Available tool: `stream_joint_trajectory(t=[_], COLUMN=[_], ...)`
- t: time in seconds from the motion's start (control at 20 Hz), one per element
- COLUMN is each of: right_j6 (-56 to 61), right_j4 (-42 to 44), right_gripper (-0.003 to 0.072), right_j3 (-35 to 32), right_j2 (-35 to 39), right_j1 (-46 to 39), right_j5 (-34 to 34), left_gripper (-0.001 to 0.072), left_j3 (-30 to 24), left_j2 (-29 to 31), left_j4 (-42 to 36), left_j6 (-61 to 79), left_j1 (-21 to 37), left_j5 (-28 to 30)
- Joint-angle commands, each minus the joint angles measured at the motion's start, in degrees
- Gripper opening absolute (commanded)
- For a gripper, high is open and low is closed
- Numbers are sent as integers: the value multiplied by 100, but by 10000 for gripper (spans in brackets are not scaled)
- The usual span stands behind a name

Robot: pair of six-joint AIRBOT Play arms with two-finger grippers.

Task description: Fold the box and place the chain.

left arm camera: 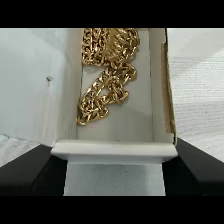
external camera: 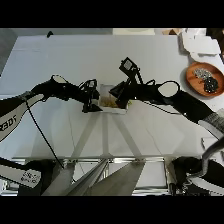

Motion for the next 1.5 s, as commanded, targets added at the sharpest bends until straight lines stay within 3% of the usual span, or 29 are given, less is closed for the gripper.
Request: stream_joint_trajectory(t=[0.0, 0.05, 0.15, 0.2, 0.45, 0.7, 0.75, 0.85, 1.25, 1.45], right_j6=[-72, -74, -76, -76, -74, -769, -994, -1274, -3300, -3705], right_j4=[177, 153, -24, -219, -1432, -1458, -1456, -1464, -1416, -815], right_gripper=[11, 21, 222, 271, 264, 269, 298, 418, 416, 414], right_j3=[7, 7, 7, 7, 7, -28, -74, -153, -157, -155], right_j2=[-129, -160, -127, -70, 345, 481, 448, 280, -1091, -1384], right_j1=[63, 63, 63, 61, -59, -1257, -1521, -1919, -1978, -1954], right_j5=[-238, -201, -105, 24, 883, 2691, 2863, 2804, 2138, 1862], left_gripper=[344, 344, 344, 344, 344, 344, 344, 344, 344, 344], left_j3=[0, 0, 0, 0, 0, 0, 0, 0, 0, 0], left_j2=[-4, -4, -4, -4, -4, -4, -4, -4, -4, -4], left_j4=[0, 0, 2, 0, 0, 0, 2, 0, 0, 0], left_j6=[2, 2, 2, 2, 2, 2, 2, 2, 2, 2], left_j1=[4, 4, 4, 4, 4, 4, 4, 4, 4, 4], left_j5=[2, 0, 0, 0, 0, 2, 0, 0, 0, 2])
